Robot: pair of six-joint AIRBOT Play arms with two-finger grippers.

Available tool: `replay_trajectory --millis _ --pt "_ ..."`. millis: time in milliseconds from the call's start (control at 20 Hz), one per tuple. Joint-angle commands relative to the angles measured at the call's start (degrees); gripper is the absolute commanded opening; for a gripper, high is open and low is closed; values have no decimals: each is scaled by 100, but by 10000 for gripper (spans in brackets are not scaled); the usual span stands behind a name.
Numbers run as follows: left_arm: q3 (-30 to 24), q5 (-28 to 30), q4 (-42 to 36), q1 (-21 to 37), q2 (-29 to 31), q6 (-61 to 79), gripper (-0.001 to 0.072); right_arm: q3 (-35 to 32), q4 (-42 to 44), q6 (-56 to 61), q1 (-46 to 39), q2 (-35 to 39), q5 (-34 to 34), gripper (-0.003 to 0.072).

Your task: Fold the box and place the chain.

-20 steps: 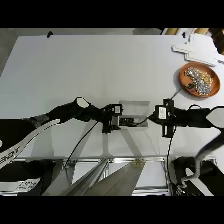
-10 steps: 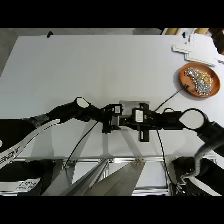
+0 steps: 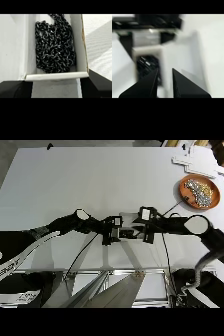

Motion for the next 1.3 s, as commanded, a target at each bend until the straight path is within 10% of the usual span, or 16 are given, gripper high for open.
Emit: replay_trajectory --millis 0,250,350,750,900,1050,1250 --pt "4 0 2 2 2 0 311 2 -787 -142 -1060 387 730 200" --pt "4 2 0 2 2 0 311 -33 -1615 -778 -2015 -39 1266 225" --pt "4 0 2 2 2 0 311 -42 -1488 -990 -2039 -450 1143 376" --pt "4 0 0 2 2 0 311 -42 -750 -1810 -1646 -1917 817 373" --pt "4 0 0 2 2 0 311 -42 -332 -1801 -1644 -2173 684 274" --pt "4 0 0 2 2 0 311 -42 -442 -1449 -1644 -1954 763 15" --pt "4 0 2 2 2 0 311 -42 -1652 245 -1641 -1130 957 15"
